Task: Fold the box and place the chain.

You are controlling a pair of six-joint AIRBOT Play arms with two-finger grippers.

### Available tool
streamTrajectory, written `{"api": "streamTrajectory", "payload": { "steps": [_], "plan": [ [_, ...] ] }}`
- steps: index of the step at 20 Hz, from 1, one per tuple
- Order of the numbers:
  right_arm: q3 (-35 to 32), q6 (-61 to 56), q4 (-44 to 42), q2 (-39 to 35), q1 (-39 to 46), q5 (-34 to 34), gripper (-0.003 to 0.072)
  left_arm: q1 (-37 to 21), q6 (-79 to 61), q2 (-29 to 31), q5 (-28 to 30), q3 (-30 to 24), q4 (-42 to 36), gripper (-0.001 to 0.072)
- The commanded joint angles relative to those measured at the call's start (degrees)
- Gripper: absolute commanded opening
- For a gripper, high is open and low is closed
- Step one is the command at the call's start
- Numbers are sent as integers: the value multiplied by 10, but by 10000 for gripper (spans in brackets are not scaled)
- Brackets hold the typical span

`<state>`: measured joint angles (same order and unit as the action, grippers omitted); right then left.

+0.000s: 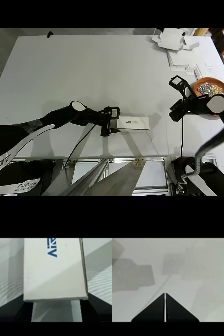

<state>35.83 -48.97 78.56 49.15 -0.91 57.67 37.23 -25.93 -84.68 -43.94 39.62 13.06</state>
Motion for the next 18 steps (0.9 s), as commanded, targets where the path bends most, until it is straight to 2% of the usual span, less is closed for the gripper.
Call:
{"api": "streamTrajectory", "payload": {
  "steps": [1, 3, 5, 8, 10, 13, 15, 16, 18],
  "plan": [
    [1, -1, 1, 0, 7, 2, 27, -32, 122, 68, 53, 1, 83, 345],
    [1, -1, 1, 0, 7, 2, 27, -91, 308, 141, 101, 0, 207, 345],
    [1, -1, 1, 0, 7, 2, 27, -179, 532, 208, 129, 0, 345, 355],
    [1, -1, 1, 0, 7, 2, 27, -323, 777, 261, 101, 0, 505, 523],
    [1, -1, 1, 0, 7, 2, 27, -403, 849, 261, 64, 0, 562, 637],
    [1, -1, 1, 0, 7, 2, 27, -481, 898, 254, 17, -2, 648, 634],
    [1, -1, 1, 0, 7, 1, 27, -513, 927, 252, 13, -2, 659, 644],
    [1, -1, 1, 0, 7, 1, 27, -522, 927, 252, 6, -2, 659, 701],
    [1, -1, 1, 0, 7, 2, 27, -525, 929, 252, -3, -2, 661, 695]
  ]
}}
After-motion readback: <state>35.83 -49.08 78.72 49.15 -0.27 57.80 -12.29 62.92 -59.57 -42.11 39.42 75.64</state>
